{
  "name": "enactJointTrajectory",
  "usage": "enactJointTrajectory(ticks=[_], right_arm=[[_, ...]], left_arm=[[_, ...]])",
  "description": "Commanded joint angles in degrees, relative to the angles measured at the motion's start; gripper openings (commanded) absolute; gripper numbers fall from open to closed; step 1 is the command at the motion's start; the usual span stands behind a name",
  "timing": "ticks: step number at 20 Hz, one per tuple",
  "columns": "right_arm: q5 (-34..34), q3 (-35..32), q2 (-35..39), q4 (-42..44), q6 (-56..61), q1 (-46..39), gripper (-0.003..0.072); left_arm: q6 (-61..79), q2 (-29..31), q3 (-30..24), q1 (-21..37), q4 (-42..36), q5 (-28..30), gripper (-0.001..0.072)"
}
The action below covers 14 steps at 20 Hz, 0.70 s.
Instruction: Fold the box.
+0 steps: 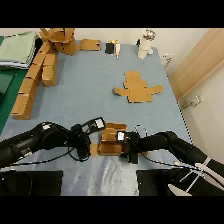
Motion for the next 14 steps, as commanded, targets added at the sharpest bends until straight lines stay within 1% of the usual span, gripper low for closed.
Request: enactJointTrajectory(ticks=[1,2,3,4,5,7,9,12,14], right_arm=[[0.00,-0.02,0.02,0.00,-0.02,0.04,0.0517],[0.00,-0.02,0.02,0.02,-0.02,0.07,0.0517],[0.00,-0.02,0.02,0.00,-0.02,0.07,0.0517],[0.00,-0.02,0.02,0.02,-0.02,0.04,0.0517],[0.00,-0.02,0.02,0.00,-0.02,0.04,0.0517],[0.00,-0.02,0.02,0.02,-0.02,0.04,0.0517],[0.00,-0.02,0.02,0.00,-0.02,0.04,0.0517],[0.00,0.00,0.02,0.00,-0.02,0.04,0.0517],[0.00,-0.02,0.02,0.00,-0.02,0.04,0.0517]], left_arm=[[-39.45,7.93,0.02,1.77,16.26,-7.43,0.0014],[-47.74,8.44,-0.09,3.39,17.53,-10.64,0.0013],[-51.01,8.39,-0.76,5.18,17.09,-12.83,0.0013],[-51.08,8.02,-2.25,6.82,14.36,-13.07,0.0013],[-50.58,6.97,-3.89,8.02,10.71,-12.33,0.0013],[-48.15,3.93,-7.04,8.72,1.84,-9.05,0.0012],[-43.65,0.96,-8.55,8.72,-6.19,-5.70,0.0012],[-36.81,-1.99,-8.76,8.31,-14.88,-0.17,0.0011],[-35.39,-3.69,-8.76,7.21,-17.29,1.38,0.0011]])
